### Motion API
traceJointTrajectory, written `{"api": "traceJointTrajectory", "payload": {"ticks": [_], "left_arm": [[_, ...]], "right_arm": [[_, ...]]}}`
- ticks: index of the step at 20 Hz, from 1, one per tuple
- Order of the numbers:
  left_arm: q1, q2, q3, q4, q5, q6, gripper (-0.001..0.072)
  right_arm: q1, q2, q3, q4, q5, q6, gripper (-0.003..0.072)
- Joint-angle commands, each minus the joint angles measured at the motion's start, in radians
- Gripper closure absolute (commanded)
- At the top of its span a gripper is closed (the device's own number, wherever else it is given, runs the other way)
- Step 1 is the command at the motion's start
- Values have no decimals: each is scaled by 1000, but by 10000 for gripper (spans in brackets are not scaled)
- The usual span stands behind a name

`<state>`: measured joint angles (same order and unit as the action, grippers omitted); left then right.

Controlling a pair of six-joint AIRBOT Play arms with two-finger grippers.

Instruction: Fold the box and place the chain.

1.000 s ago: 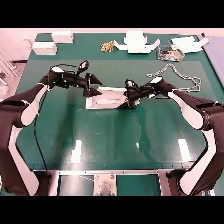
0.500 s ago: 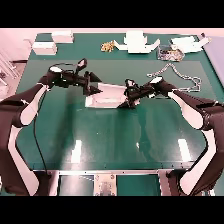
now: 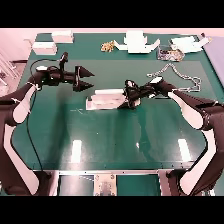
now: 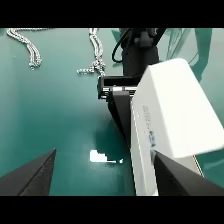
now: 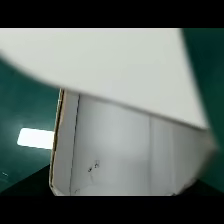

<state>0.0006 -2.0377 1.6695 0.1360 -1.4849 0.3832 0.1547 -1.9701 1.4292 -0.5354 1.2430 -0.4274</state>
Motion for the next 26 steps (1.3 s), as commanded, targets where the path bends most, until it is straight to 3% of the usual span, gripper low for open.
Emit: {"api": "traceJointTrajectory", "payload": {"ticks": [1, 5, 6, 8, 9, 10, 14, 17, 23, 26], "left_arm": [[21, 0, 1, -11, -85, 18, -11], [38, 2, 1, -15, -193, 19, -11], [37, 2, 1, -15, -211, 20, 35], [37, 3, 1, -16, -267, 77, 302], [37, 4, 1, -16, -312, 100, 525], [38, 10, 0, -10, -353, 125, 692], [31, 109, -3, 6, -328, 57, 698], [20, 243, -69, 75, -197, -60, 698], [-69, 540, -504, 104, 340, 84, 698], [-102, 553, -628, 93, 420, 173, 698]], "right_arm": [[0, 0, 0, 2, 0, 2, 120], [0, 0, 0, 2, 0, 2, 120], [0, 0, 0, 2, 0, 2, 120], [0, 0, 0, 2, 0, 2, 120], [0, 0, 0, 3, 0, 2, 120], [0, 0, 0, 3, 0, 2, 120], [0, 0, 0, 2, 0, 2, 120], [0, 0, 0, 3, 0, 2, 120], [0, 0, 0, 2, 0, 2, 120], [0, 0, 0, 2, 0, 2, 120]]}}
